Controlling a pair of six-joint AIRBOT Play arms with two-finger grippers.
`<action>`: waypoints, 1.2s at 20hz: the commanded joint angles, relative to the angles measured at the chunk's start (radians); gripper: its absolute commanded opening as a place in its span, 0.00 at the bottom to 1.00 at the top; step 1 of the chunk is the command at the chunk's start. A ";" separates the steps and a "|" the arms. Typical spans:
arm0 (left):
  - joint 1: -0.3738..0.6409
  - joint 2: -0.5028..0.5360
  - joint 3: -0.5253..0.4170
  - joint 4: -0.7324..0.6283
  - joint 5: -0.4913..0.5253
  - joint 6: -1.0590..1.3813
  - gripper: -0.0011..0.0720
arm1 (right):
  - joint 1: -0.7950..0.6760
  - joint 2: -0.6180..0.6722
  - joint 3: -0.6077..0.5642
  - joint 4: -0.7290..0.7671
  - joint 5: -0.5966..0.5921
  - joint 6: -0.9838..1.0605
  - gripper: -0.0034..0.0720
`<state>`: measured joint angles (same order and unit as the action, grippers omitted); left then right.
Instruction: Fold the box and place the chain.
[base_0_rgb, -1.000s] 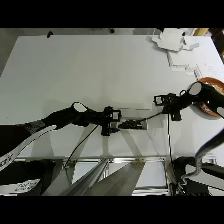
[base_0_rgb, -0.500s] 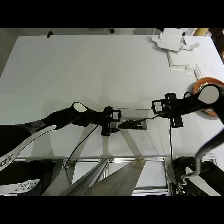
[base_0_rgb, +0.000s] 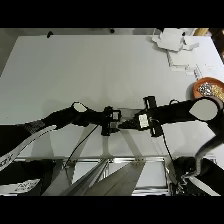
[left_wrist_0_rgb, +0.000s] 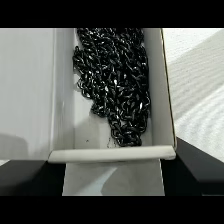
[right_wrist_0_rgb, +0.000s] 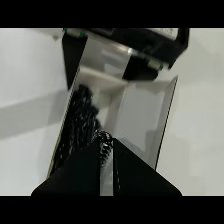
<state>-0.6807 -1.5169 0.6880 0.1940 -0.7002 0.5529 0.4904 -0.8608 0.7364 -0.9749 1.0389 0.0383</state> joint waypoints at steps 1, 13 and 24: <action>0.000 0.000 0.000 0.000 0.000 0.000 0.55 | 0.053 -0.034 0.001 0.030 -0.080 0.074 0.08; 0.000 0.000 0.000 0.000 0.000 0.000 0.55 | -0.127 -0.019 0.001 -0.204 0.071 0.117 0.29; 0.000 0.000 0.000 0.000 0.000 0.000 0.55 | -0.476 -0.271 0.001 -0.243 0.016 -0.097 0.29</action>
